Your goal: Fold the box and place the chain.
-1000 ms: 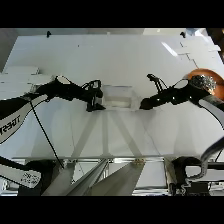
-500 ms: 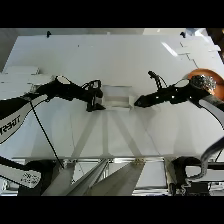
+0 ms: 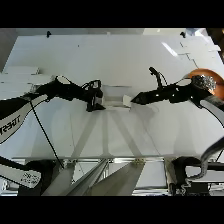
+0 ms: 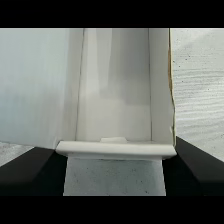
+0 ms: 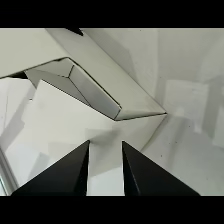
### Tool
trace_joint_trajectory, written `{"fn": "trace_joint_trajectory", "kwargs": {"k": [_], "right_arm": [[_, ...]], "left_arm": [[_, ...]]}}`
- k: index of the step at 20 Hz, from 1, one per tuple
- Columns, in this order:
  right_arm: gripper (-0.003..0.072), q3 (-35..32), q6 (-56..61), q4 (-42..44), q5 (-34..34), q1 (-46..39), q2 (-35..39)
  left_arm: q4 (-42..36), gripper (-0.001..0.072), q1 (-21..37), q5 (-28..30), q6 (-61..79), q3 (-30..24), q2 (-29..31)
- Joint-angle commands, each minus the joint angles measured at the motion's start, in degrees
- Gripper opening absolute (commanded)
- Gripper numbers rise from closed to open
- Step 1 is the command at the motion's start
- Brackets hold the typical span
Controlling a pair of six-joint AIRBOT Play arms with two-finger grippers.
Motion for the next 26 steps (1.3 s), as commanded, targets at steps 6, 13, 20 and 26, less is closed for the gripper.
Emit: {"fn": "trace_joint_trajectory", "kwargs": {"k": [6,13,20,26], "right_arm": [[0.0347,-0.02,-1.05,2.05,-1.36,0.24,0.02],[0.0323,-0.02,2.75,-4.24,-4.81,4.57,0.04],[0.0338,0.00,7.87,-4.98,-7.52,5.03,0.13],[0.0338,0.20,19.45,-16.44,-16.90,10.54,2.64]], "left_arm": [[0.00,0.0338,0.00,0.00,0.00,-0.02,-0.02],[0.00,0.0338,0.02,0.00,0.00,-0.02,-0.02],[0.00,0.0337,0.02,0.02,0.00,-0.02,-0.02],[0.00,0.0337,0.02,0.02,0.00,-0.02,-0.02]]}}
